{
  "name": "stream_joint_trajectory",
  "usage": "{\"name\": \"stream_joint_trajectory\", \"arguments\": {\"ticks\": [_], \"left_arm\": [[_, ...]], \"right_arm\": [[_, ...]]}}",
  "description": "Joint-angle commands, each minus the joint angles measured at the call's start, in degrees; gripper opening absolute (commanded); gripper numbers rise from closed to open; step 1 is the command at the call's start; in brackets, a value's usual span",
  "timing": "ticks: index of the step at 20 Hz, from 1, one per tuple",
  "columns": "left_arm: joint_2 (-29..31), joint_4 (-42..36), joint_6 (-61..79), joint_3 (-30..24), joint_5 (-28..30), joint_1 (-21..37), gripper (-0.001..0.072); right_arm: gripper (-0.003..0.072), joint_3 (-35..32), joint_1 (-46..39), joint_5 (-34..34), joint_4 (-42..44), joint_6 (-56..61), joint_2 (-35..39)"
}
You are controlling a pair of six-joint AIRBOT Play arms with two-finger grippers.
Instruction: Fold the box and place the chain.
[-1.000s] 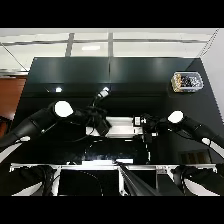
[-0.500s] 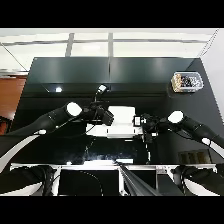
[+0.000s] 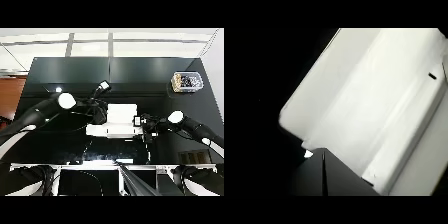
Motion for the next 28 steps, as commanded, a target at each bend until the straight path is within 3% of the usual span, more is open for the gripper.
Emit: {"name": "stream_joint_trajectory", "arguments": {"ticks": [1, 4, 5, 6, 7, 9, 13, 21, 22, 23, 24, 25, 27, 28], "left_arm": [[9.42, 6.56, 0.07, -4.83, -8.13, 3.54, 0.0027], [13.99, 3.30, 4.24, -13.81, -3.19, 5.07, 0.0042], [13.57, 2.80, 4.24, -15.54, -2.29, 4.48, 0.0220], [12.85, 2.47, 4.24, -16.48, -1.70, 3.82, 0.0458], [11.72, 2.05, 4.24, -16.79, -0.96, 3.13, 0.0591], [9.77, 1.95, 4.72, -16.74, 2.58, 1.60, 0.0622], [7.72, 1.92, 29.55, -16.74, 4.96, -2.97, 0.0619], [4.00, -8.20, 30.95, -16.20, 11.30, -5.29, 0.0613], [4.00, -8.39, 30.97, -15.89, 10.36, -5.33, 0.0570], [4.00, -8.39, 30.97, -15.67, 9.44, -5.35, 0.0444], [4.00, -8.66, 30.97, -15.65, 9.07, -5.38, 0.0390], [3.98, -9.33, 30.99, -15.63, 8.50, -5.35, 0.0381], [3.93, -11.17, 30.99, -15.65, 7.21, -5.35, 0.0258], [3.91, -12.26, 30.97, -15.65, 6.67, -5.35, 0.0251]], "right_arm": [[0.0411, 0.00, 0.00, 0.00, 0.07, 0.02, 0.00], [0.0411, 0.00, 0.00, 0.00, 0.07, 0.02, 0.00], [0.0411, 0.00, 0.00, 0.00, 0.07, 0.02, 0.00], [0.0411, 0.00, 0.00, 0.00, 0.07, 0.02, 0.00], [0.0411, 0.00, 0.00, 0.00, 0.07, 0.02, 0.00], [0.0411, 0.00, 0.00, 0.04, 0.07, 0.04, 0.00], [0.0411, 0.00, 0.00, 0.04, 0.07, 0.04, 0.00], [0.0411, 0.00, 0.00, 0.85, 0.07, 0.02, 0.00], [0.0411, 0.00, 0.00, 0.85, 0.07, 0.02, 0.00], [0.0411, 0.00, 0.00, 0.85, 0.04, 0.02, 0.00], [0.0411, 0.00, 0.00, 0.85, 0.04, 0.02, 0.00], [0.0411, 0.00, 0.00, 0.85, 0.07, 0.02, 0.00], [0.0411, 0.00, 0.00, 0.85, 0.04, 0.04, 0.00], [0.0411, 0.00, 0.00, 0.85, 0.04, 0.02, 0.00]]}}
